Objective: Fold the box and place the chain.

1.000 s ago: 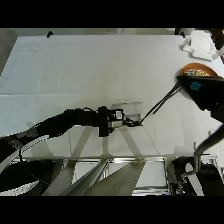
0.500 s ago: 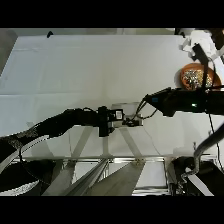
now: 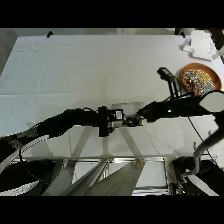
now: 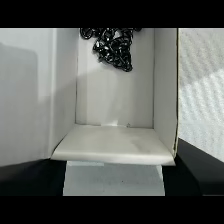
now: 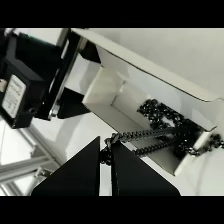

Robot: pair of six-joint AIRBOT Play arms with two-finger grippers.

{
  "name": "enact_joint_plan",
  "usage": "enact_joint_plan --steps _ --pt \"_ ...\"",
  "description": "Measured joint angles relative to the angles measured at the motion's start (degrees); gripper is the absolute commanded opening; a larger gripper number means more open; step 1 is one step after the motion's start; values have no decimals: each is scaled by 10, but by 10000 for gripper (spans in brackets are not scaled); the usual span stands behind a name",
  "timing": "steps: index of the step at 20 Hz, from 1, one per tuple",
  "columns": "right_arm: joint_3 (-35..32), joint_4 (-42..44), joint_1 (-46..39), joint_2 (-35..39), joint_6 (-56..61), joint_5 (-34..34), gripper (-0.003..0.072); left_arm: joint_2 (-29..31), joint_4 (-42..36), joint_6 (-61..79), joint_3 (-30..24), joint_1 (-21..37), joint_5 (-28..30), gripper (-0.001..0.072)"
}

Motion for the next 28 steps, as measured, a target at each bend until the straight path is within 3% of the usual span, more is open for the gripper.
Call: enact_joint_plan --steps 9,13,17,22,25,28 --pt "-17 -24 57 -112 21 -73 29 0 0 0 0 0 0 135" --pt "-18 -29 59 -136 23 -93 259 0 0 0 0 0 0 135" --pt "-18 -29 54 -141 24 -100 283 0 0 0 0 0 0 135" --pt "-18 -28 -5 -89 21 -61 282 0 0 0 0 0 0 136" --pt "-18 -29 -80 -29 12 -39 286 0 0 0 0 0 0 136" --pt "-18 -53 -174 9 9 -52 341 0 0 0 0 0 0 135"
